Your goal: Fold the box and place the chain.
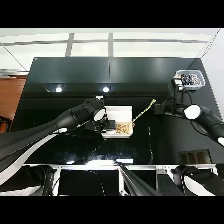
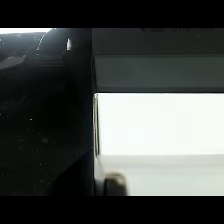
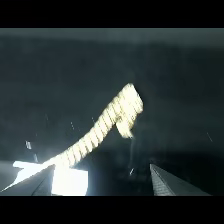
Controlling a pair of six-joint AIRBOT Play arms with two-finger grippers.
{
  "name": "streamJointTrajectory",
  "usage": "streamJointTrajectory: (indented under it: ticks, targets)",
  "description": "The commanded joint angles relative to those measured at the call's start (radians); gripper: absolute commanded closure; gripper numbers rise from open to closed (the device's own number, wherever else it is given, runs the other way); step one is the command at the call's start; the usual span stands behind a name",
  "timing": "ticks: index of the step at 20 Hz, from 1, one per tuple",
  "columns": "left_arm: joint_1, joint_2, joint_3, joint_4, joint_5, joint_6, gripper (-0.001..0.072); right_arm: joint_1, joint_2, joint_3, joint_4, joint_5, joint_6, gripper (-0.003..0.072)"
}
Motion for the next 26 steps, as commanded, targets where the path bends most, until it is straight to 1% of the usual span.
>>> streamJointTrajectory:
  ticks: [1, 4, 8, 10, 12, 15, 16, 19, 20, 22, 26]
  targets:
    - [0.0, 0.0, 0.001, 0.0, 0.0, 0.001, 0.0679, 0.079, -0.097, 0.018, -0.008, -0.196, 0.05, -0.0029]
    - [0.0, 0.0, 0.001, 0.0, 0.0, 0.0, 0.0679, 0.08, -0.158, 0.058, -0.028, -0.187, 0.076, -0.0029]
    - [0.0, 0.0, 0.001, 0.0, 0.0, 0.0, 0.0679, 0.082, -0.172, 0.073, -0.035, -0.179, 0.081, -0.0028]
    - [0.0, 0.0, 0.001, 0.0, 0.0, 0.0, 0.0679, 0.082, -0.172, 0.079, -0.035, -0.141, 0.082, -0.0028]
    - [0.0, 0.0, 0.001, 0.0, 0.0, 0.0, 0.0679, 0.082, -0.172, 0.102, -0.059, -0.065, 0.082, -0.0028]
    - [0.0, 0.0, 0.001, 0.0, 0.0, 0.0, 0.0679, 0.082, -0.172, 0.166, -0.179, 0.056, 0.093, -0.0028]
    - [0.0, 0.0, 0.001, 0.0, 0.0, 0.0, 0.0679, 0.082, -0.172, 0.195, -0.25, 0.099, 0.124, -0.0028]
    - [0.0, 0.0, 0.001, 0.0, 0.0, 0.0, 0.0679, 0.083, -0.174, 0.266, -0.481, 0.182, 0.247, -0.0028]
    - [0.0, 0.0, 0.001, 0.0, 0.0, 0.0, 0.0679, 0.083, -0.178, 0.276, -0.529, 0.201, 0.301, -0.0028]
    - [0.0, 0.0, 0.001, 0.0, 0.0, 0.0, 0.0679, 0.087, -0.204, 0.282, -0.556, 0.226, 0.365, -0.0028]
    - [0.0, 0.0, 0.001, 0.0, 0.0, 0.0, 0.0679, 0.14, -0.267, 0.299, -0.579, 0.214, 0.534, -0.0028]
